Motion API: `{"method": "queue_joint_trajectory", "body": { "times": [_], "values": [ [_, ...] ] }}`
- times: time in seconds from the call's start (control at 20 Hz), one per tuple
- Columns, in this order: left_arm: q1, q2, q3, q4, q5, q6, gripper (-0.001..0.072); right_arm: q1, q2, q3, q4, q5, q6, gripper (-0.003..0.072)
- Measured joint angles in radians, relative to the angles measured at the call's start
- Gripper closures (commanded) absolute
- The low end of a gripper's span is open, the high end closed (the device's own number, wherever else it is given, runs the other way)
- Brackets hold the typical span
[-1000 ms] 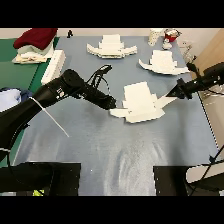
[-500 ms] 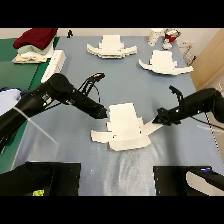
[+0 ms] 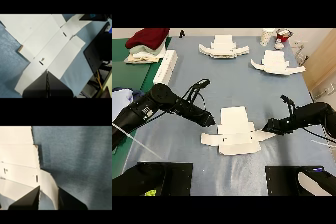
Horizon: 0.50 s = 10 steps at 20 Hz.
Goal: Fold the box.
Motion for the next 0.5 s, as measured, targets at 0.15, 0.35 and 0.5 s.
{"method": "queue_joint_trajectory", "body": {
  "times": [0.15,0.35,0.5],
  "values": [
    [0.000,0.004,-0.004,-0.002,-0.013,-0.002,0.0303,0.002,-0.008,-0.004,0.002,-0.016,0.000,0.0359],
    [0.000,0.005,-0.005,-0.002,-0.021,-0.013,0.0237,0.002,-0.031,-0.006,0.011,-0.038,0.000,0.0401],
    [0.000,0.005,-0.005,-0.002,-0.024,-0.021,0.0237,0.019,-0.053,-0.006,0.014,-0.045,-0.010,0.0403]
  ]
}}
